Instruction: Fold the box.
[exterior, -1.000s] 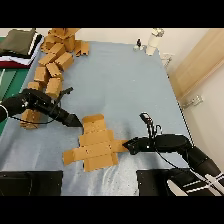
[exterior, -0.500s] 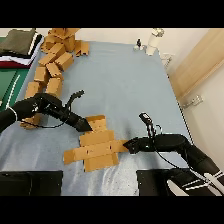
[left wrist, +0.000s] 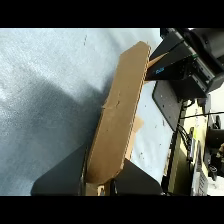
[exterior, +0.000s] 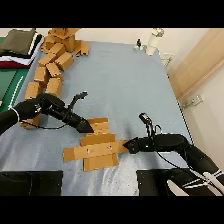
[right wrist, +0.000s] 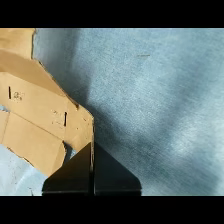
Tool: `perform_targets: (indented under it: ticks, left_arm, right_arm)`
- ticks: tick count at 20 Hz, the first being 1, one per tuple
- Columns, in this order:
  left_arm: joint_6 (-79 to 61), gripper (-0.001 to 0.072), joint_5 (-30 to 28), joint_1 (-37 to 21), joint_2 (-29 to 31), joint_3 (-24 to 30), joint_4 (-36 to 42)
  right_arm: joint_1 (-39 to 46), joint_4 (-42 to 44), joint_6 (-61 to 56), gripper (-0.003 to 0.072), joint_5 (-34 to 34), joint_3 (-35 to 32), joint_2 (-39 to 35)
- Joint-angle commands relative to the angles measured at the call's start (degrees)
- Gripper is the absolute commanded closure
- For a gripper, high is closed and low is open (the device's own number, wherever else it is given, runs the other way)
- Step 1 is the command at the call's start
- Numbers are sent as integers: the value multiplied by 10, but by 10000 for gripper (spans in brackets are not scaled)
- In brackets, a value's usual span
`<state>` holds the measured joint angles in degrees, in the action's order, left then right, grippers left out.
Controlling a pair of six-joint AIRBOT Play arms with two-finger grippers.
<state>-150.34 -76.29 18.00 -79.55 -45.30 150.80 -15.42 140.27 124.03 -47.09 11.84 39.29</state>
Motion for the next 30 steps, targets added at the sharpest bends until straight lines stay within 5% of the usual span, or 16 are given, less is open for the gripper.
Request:
perform_targets:
  ticks: [1, 4, 6, 9, 11, 13, 15, 18, 19, 21, 25, 29, 30]
  left_arm:
    - [-3, 559, -2, 2, 0, 0, 1]
    - [-3, 555, -2, 2, 0, 0, 1]
    - [-1, 385, -2, 2, 0, 0, 1]
    - [-1, 391, -10, 2, 0, 0, 0]
    - [-3, 500, -17, 2, 0, 0, -3]
    - [-3, 500, -17, 2, 0, 0, -4]
    - [-5, 696, -17, 2, 0, 0, -5]
    - [-5, 697, -15, 2, 0, 0, -5]
    - [-3, 697, -8, 2, 0, 0, -4]
    - [2, 698, 26, 3, 0, -2, -4]
    - [4, 698, 76, 12, 13, -17, -1]
    - [-52, 697, 140, 80, 76, -19, -29]
    - [-87, 697, 160, 106, 91, -19, -34]
  right_arm:
    - [0, 1, -2, 682, 1, 0, 0]
    - [0, 1, -2, 682, 1, 0, 0]
    - [0, 1, -2, 682, 1, 0, 0]
    - [0, 1, -2, 682, 1, 0, 0]
    - [0, 1, -2, 682, 2, 0, 0]
    - [0, 1, -2, 682, 1, 0, 0]
    - [0, 1, -2, 682, 1, 0, 0]
    - [0, 1, -2, 675, 2, 0, 0]
    - [0, 0, -8, 564, 7, 0, 0]
    - [5, -5, -30, 227, 34, 4, 0]
    - [63, -64, -77, 204, 52, 83, -5]
    - [114, -75, -141, 210, 42, 182, -4]
    - [114, -73, -163, 280, 30, 192, -4]
